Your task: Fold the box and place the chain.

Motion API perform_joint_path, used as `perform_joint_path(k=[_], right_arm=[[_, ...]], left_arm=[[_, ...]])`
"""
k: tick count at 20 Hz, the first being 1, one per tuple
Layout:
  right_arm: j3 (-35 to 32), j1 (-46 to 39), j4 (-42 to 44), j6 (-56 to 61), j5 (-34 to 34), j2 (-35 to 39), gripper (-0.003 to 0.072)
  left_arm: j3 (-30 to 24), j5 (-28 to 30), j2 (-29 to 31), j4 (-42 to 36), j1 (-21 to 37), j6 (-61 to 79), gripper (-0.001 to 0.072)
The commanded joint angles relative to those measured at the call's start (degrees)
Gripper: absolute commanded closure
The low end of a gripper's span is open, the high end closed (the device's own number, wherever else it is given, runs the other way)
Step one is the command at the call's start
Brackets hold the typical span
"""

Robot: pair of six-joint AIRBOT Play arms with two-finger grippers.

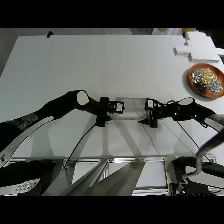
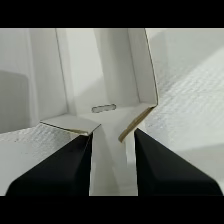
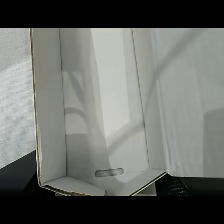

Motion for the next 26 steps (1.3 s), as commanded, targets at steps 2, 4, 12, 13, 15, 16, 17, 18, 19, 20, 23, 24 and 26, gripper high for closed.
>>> perform_joint_path(k=[2,4,12,13,15,16,17,18,19,20,23,24,26], right_arm=[[0.0,0.0,0.0,0.0,0.0,0.0,0.0228],[0.0,0.0,0.0,0.0,0.0,0.0,0.0228],[0.0,0.0,0.0,0.0,0.0,0.0,0.0228],[0.0,0.0,0.0,0.0,0.0,0.0,0.0228],[0.0,0.0,0.0,0.0,0.0,0.0,0.0228],[0.0,0.0,0.0,0.0,0.0,0.0,0.0228],[0.0,0.0,0.0,0.0,0.0,0.0,0.0228],[0.0,0.0,0.0,0.0,0.0,0.0,0.0228],[0.0,0.0,0.0,0.0,0.0,0.0,0.0228],[0.0,0.0,0.0,0.0,0.0,0.0,0.0228],[0.0,0.0,0.0,0.0,0.0,0.0,0.0228],[0.0,0.0,0.0,0.0,0.0,0.0,0.0228],[0.0,0.0,0.0,0.0,0.0,0.0,0.0228]], left_arm=[[0.0,3.1,-0.1,-2.1,-0.2,0.1,0.0452],[0.0,3.7,-0.1,-3.3,-0.5,0.1,0.0561],[0.0,7.5,-0.7,-8.1,-3.0,0.1,0.0578],[0.0,7.8,-1.2,-9.3,-3.4,0.2,0.0564],[0.0,7.1,-2.2,-9.3,-4.1,0.1,0.0343],[0.0,6.8,-2.4,-9.3,-4.4,-0.1,0.0299],[0.0,6.5,-2.4,-9.3,-4.4,-0.1,0.0299],[0.0,6.3,-2.2,-9.3,-4.3,-0.1,0.0299],[0.0,6.0,-1.8,-9.0,-4.2,-1.1,0.0302],[0.0,5.9,-1.2,-7.9,-3.8,-3.5,0.0320],[0.0,2.0,2.8,0.8,-2.1,-17.6,0.0597],[0.0,-0.8,4.8,4.6,-1.3,-23.1,0.0656],[0.0,-5.5,9.1,12.5,0.5,-36.4,0.0706]])
